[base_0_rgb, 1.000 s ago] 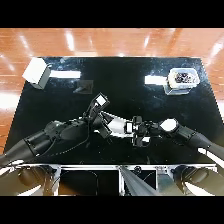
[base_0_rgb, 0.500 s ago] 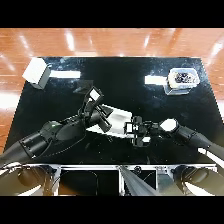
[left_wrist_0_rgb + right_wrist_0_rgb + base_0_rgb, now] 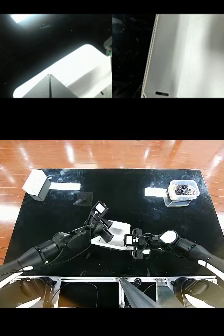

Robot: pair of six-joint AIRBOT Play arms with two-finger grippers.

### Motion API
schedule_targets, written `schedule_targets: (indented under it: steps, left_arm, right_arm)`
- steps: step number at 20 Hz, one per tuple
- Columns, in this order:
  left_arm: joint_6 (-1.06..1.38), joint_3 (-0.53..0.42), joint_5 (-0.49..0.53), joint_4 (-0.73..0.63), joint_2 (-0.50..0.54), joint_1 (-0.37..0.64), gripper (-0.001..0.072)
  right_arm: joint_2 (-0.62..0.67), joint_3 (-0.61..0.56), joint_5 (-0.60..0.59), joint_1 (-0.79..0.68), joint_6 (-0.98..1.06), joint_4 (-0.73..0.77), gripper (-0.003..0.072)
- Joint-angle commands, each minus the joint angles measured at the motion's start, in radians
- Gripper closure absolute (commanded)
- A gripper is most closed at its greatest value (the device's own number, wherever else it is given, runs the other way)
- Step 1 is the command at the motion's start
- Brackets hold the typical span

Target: Fold the box and place the chain.

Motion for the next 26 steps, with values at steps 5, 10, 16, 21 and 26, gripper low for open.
schedule_targets:
  steps: [5, 10, 16, 21, 26]
  left_arm:
    - [0.002, 0.000, -0.109, 0.000, -0.031, -0.001, 0.0692]
    - [0.002, 0.000, -0.108, 0.000, -0.091, -0.002, 0.0692]
    - [0.010, 0.000, -0.224, 0.001, -0.101, -0.015, 0.0692]
    - [0.103, 0.000, -0.170, 0.002, 0.027, -0.005, 0.0692]
    - [0.123, 0.000, 0.031, 0.059, 0.234, 0.095, 0.0692]
  right_arm:
    - [-0.001, 0.000, -0.002, 0.000, 0.001, 0.001, 0.0127]
    - [-0.001, 0.000, -0.002, 0.000, 0.001, 0.001, 0.0127]
    - [-0.001, 0.000, -0.002, 0.000, 0.001, 0.001, 0.0127]
    - [-0.001, 0.000, -0.002, 0.000, 0.001, 0.001, 0.0127]
    - [-0.001, 0.000, -0.002, 0.000, 0.001, 0.001, 0.0127]
